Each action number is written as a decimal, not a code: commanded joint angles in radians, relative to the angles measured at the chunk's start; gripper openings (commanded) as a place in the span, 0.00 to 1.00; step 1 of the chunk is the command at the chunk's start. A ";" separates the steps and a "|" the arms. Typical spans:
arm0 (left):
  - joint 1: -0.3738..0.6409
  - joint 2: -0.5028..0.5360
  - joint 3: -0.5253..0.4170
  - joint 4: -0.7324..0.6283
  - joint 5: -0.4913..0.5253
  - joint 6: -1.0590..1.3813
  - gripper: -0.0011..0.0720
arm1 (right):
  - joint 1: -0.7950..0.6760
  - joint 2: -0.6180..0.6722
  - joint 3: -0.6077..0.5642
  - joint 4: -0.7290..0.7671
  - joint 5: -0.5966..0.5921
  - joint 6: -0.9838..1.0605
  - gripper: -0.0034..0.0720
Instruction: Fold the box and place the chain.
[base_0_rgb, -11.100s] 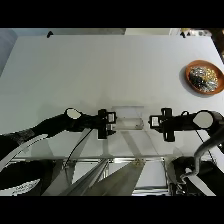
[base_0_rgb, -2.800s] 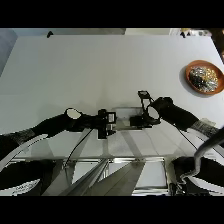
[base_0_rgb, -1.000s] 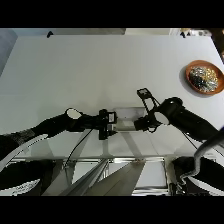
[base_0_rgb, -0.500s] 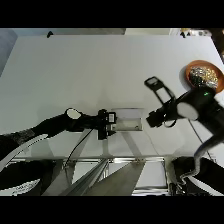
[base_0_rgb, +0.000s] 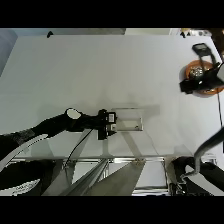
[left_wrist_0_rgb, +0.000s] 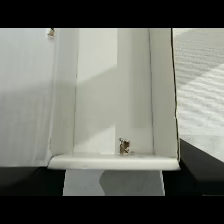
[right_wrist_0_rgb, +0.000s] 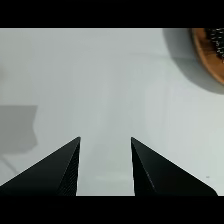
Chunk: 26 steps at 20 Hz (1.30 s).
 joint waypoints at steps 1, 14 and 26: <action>-0.001 0.000 0.000 0.000 0.000 0.000 0.53 | -0.166 -0.188 0.150 -0.003 -0.071 -0.030 0.44; -0.001 0.000 0.000 0.000 0.000 0.000 0.53 | -0.347 -0.655 0.476 0.000 -0.117 -0.024 0.33; -0.001 0.000 0.000 0.000 0.000 0.000 0.53 | -0.383 -0.719 0.476 0.140 -0.121 -0.063 0.33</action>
